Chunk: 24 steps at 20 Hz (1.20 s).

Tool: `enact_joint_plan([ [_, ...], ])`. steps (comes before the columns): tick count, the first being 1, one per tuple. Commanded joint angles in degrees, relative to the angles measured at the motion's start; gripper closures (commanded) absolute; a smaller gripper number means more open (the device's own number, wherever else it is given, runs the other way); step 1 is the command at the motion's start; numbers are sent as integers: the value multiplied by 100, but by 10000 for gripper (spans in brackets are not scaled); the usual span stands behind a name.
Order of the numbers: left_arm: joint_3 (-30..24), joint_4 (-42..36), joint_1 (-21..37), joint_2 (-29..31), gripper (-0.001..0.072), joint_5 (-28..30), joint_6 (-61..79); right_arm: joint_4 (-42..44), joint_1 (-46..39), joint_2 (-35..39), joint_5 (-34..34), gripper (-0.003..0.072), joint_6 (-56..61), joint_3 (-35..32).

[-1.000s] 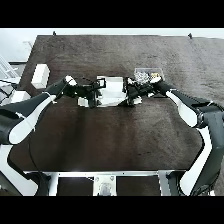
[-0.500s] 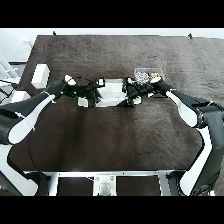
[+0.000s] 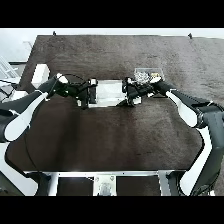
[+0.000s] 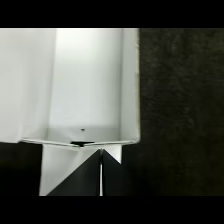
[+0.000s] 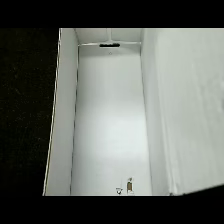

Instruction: Fold the box and place the chain.

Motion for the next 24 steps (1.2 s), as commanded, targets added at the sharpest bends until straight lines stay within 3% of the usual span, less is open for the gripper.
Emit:
enact_joint_plan([
  [1,-2,24,66,125,690,-372,-61,-2,-4,0,-7,100,-4,-2],
  [8,-52,70,345,1384,693,-330,-1836,-2,-4,0,-7,100,-4,-2],
  [10,-243,146,437,2000,694,122,-2951,-2,-2,0,-7,100,-4,-2],
  [13,-960,389,518,3023,693,1132,-4417,-2,-4,0,-7,100,-4,-2],
  [15,-1368,721,518,3379,692,1300,-5353,-2,-4,0,-7,100,-4,-2],
  [19,-1814,776,518,3442,691,1211,-6083,-2,-4,0,-7,100,-4,-2],
  [24,-1961,778,518,3442,689,1408,-6738,-2,-4,0,-4,100,-4,-2],
])
